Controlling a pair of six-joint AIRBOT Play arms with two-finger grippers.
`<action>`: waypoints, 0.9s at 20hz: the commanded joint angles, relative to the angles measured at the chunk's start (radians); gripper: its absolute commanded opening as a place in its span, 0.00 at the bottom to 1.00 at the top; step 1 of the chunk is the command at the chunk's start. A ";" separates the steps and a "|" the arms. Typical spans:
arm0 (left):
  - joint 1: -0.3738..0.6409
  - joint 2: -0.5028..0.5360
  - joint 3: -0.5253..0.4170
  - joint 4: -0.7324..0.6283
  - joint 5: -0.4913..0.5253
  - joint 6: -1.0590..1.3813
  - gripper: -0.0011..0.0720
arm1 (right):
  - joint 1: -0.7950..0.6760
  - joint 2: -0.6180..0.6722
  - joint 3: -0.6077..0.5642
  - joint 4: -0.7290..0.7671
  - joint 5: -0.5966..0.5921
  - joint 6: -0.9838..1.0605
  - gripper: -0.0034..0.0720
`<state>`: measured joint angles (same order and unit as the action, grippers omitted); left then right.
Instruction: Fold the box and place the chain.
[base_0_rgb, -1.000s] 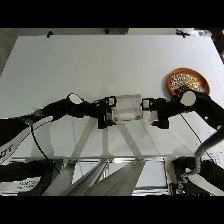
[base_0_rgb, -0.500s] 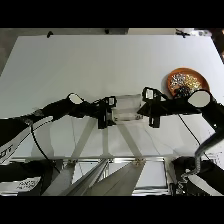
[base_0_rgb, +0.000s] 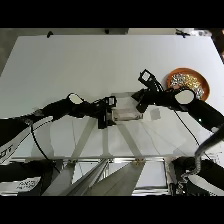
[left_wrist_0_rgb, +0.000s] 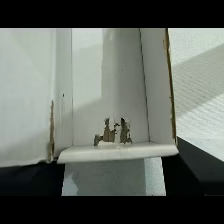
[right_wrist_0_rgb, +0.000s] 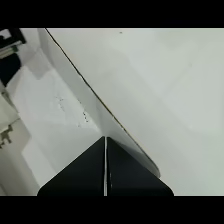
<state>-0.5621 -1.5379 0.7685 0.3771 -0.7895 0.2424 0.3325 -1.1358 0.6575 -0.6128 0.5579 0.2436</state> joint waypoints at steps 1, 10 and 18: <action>0.000 0.000 0.000 0.000 0.000 0.000 0.52 | 0.003 -0.060 0.001 0.007 -0.041 0.023 0.06; 0.000 0.000 0.000 0.000 0.000 0.000 0.52 | 0.003 -0.122 0.001 -0.114 0.041 0.106 0.06; 0.000 0.000 0.000 0.000 0.000 0.000 0.52 | 0.002 -0.034 0.003 -0.114 0.076 0.153 0.06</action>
<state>-0.5625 -1.5379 0.7681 0.3775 -0.7921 0.2428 0.3340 -1.2140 0.6590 -0.7227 0.6212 0.3714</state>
